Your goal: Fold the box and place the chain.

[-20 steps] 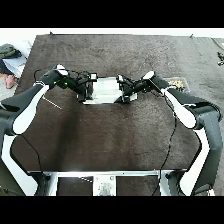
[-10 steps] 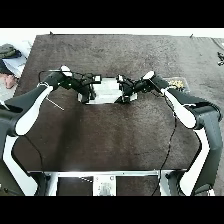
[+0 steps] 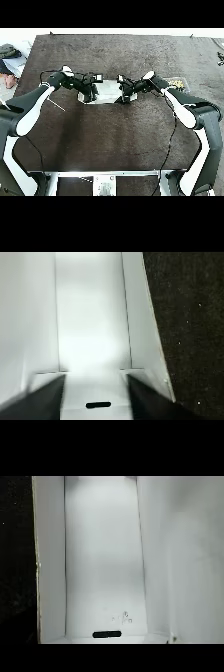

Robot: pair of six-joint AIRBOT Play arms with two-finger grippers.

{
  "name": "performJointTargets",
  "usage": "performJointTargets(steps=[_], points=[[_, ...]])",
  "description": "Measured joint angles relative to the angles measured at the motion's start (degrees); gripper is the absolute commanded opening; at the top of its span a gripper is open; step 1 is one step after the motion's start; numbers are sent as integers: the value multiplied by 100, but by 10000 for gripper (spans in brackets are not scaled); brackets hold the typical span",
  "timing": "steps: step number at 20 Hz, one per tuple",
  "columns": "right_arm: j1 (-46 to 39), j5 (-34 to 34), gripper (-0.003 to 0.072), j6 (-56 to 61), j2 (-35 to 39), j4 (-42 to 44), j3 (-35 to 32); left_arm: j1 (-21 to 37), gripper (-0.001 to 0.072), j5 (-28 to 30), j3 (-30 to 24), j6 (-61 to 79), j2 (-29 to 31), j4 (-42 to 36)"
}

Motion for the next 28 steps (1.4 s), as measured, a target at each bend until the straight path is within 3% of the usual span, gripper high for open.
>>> performJointTargets(steps=[4,5,7,8,9,10,11,18,22,28], points=[[0,0,371,0,0,0,0,0,698,39,2,-131,0,-2],[0,0,371,-2,0,0,0,0,475,39,2,-157,2,11],[0,0,371,-7,0,2,0,13,274,44,2,-216,2,37],[0,0,371,-7,0,2,0,37,201,11,2,-240,2,50],[0,0,371,-7,0,4,0,87,200,-68,2,-251,2,85],[0,0,371,-7,0,4,0,151,44,-157,2,-256,4,127],[0,0,371,-7,0,4,0,221,13,-275,4,-278,9,133],[0,0,371,-7,0,7,0,595,8,-837,20,-852,444,125],[0,0,371,-7,0,7,0,868,8,-782,2,-2236,911,289],[0,0,371,-7,0,4,0,1515,9,-713,-17,-4116,1095,208]])
